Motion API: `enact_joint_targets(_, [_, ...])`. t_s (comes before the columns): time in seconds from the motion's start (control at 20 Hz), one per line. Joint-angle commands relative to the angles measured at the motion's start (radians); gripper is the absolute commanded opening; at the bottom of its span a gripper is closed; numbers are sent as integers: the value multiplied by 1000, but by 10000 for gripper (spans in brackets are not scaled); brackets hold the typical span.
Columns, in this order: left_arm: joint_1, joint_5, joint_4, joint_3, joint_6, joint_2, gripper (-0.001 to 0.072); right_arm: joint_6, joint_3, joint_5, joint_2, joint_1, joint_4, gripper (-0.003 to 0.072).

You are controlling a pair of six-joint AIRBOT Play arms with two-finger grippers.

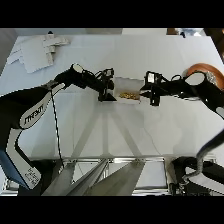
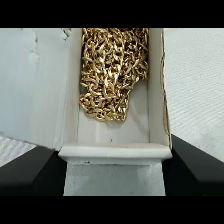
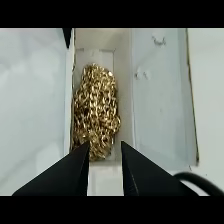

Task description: Fold the box and place the chain.

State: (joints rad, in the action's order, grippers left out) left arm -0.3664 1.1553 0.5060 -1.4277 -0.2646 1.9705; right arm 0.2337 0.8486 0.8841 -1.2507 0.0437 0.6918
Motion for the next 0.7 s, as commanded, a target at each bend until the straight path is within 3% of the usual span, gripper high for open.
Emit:
enact_joint_targets(0.0, [1,0,0,0,0,0,11,0,0,-15,2,-25,-61,222])
enact_joint_targets(0.4, [1,0,0,0,0,0,11,-164,3,33,77,-31,-234,221])
enact_joint_targets(0.65, [1,0,0,0,0,0,11,-477,178,-41,21,10,-203,222])
